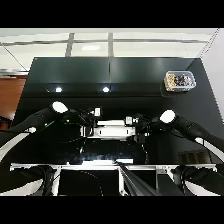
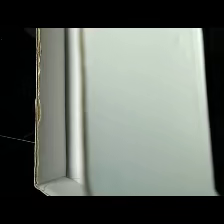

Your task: Fold the box and place the chain.

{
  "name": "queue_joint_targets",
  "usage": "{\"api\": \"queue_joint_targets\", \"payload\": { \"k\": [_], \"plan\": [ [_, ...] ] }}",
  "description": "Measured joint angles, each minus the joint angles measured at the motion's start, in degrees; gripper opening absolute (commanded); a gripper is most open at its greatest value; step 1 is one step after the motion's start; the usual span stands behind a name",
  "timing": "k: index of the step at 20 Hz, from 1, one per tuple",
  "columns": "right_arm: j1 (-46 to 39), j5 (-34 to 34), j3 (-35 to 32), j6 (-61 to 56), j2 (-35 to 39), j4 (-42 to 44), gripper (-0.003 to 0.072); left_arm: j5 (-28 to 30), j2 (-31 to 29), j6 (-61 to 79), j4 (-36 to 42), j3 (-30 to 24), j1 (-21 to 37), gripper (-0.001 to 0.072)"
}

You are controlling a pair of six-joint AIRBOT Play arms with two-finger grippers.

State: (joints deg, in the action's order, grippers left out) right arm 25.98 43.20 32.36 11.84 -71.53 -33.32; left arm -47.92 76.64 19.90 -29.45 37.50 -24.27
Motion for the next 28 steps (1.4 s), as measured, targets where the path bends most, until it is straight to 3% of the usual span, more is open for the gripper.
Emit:
{"api": "queue_joint_targets", "payload": {
  "k": [9,10,12,13,14,15,16,19,21,22,23,24,28],
  "plan": [
    [0.6,-1.2,0.0,0.2,-1.8,0.2,0.0617,0.0,0.0,-0.2,0.1,0.0,0.0,0.0031],
    [0.6,-1.3,0.0,0.2,-1.8,0.1,0.0456,0.0,0.0,-0.2,0.1,0.0,0.0,0.0031],
    [0.6,-1.6,0.0,0.0,-1.9,0.0,0.0419,-0.1,0.0,-0.2,0.1,0.0,0.0,0.0031],
    [0.6,-1.6,0.0,0.0,-1.9,0.0,0.0312,-0.1,0.0,-0.2,0.1,0.0,0.0,0.0032],
    [0.6,-1.6,0.0,0.0,-1.9,-0.1,0.017,-0.1,0.0,-0.2,0.1,0.0,0.0,0.008],
    [0.6,-1.6,0.0,0.0,-1.9,-0.1,0.0158,-0.1,0.0,-0.2,0.1,0.0,0.0,0.0236],
    [0.6,-1.5,0.0,0.0,-1.9,-0.1,0.0159,-0.1,-0.2,-0.4,0.0,0.0,0.0,0.0348],
    [0.6,-1.5,0.0,-0.1,-1.9,-0.3,0.0158,-0.3,-2.0,-3.3,-1.0,0.0,0.7,0.0375],
    [0.6,-1.5,0.0,0.0,-1.9,-0.3,0.0158,-0.6,-5.0,-7.3,-4.0,0.0,2.1,0.0371],
    [0.6,-1.5,0.0,0.0,-1.9,-0.3,0.0159,-1.3,-6.9,-9.6,-5.6,0.0,2.9,0.0323],
    [0.6,-1.5,0.0,0.0,-1.9,-0.3,0.0158,-2.9,-9.0,-12.6,-7.6,0.0,3.7,0.0068],
    [0.6,-1.5,0.0,0.0,-1.9,-0.3,0.0158,-4.6,-11.2,-16.0,-9.8,0.0,4.3,0.0029],
    [0.6,-1.5,0.0,0.0,-1.9,-0.3,0.0158,-11.4,-19.0,-34.6,-18.1,-0.5,5.3,0.0029]
  ]
}}
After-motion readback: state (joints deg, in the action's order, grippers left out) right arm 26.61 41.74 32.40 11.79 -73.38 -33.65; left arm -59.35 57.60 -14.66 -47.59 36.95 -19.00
